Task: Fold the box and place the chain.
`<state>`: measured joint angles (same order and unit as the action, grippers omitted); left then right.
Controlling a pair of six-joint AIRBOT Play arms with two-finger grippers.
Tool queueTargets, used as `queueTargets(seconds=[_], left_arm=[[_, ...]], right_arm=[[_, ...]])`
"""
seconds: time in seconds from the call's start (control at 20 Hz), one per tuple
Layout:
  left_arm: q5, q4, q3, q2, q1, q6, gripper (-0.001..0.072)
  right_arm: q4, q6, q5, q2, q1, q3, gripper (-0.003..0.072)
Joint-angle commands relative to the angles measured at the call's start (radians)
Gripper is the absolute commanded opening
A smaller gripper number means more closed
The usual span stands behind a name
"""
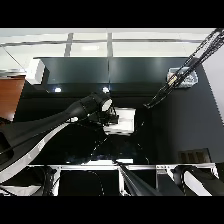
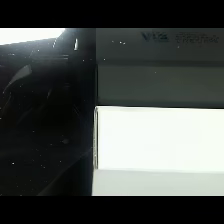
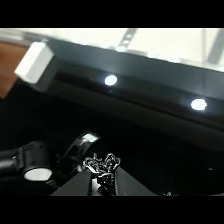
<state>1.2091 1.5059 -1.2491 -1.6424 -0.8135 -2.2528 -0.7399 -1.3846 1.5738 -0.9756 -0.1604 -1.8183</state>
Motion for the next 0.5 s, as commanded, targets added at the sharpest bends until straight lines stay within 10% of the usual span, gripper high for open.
queueTargets(seconds=[0.0, 0.45], left_arm=[[0.000, 0.000, -0.001, 0.000, 0.000, 0.000, 0.0030], [0.000, 0.000, -0.001, 0.000, 0.000, 0.000, 0.0030]], right_arm=[[0.150, 0.039, 0.007, 0.000, 0.000, 0.044, 0.0019], [0.208, 0.043, -0.146, -0.004, 0.209, 0.064, 0.0019]])
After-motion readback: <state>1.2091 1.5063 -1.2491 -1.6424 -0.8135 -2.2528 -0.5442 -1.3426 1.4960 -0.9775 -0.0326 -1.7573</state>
